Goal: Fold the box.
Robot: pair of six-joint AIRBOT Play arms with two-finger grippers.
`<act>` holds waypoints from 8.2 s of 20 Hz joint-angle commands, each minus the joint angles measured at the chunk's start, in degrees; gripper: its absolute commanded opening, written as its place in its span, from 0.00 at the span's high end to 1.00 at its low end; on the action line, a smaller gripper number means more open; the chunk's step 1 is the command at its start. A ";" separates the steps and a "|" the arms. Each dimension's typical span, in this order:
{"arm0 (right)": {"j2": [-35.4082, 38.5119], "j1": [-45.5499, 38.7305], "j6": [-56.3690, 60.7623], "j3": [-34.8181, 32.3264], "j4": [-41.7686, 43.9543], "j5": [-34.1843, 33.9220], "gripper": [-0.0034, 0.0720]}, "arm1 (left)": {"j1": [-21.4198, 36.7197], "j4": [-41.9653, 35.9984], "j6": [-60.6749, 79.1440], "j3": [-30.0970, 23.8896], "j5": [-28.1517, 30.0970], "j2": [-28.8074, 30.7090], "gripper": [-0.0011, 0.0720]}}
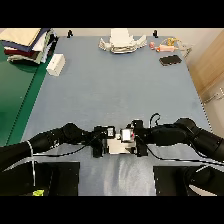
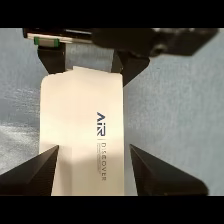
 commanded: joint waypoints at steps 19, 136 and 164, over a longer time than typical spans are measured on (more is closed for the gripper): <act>-0.02 9.01 14.60 -0.46 -16.37 5.90 0.40 | 0.00 0.04 0.04 0.00 0.00 0.04 0.38; 9.27 17.55 64.46 -25.49 3.54 40.70 0.95 | 0.00 0.02 0.04 0.00 0.00 0.04 0.38; 11.80 -13.62 85.40 -5.44 -25.22 12.39 0.95 | 7.30 1.92 -13.79 0.90 0.55 6.60 0.38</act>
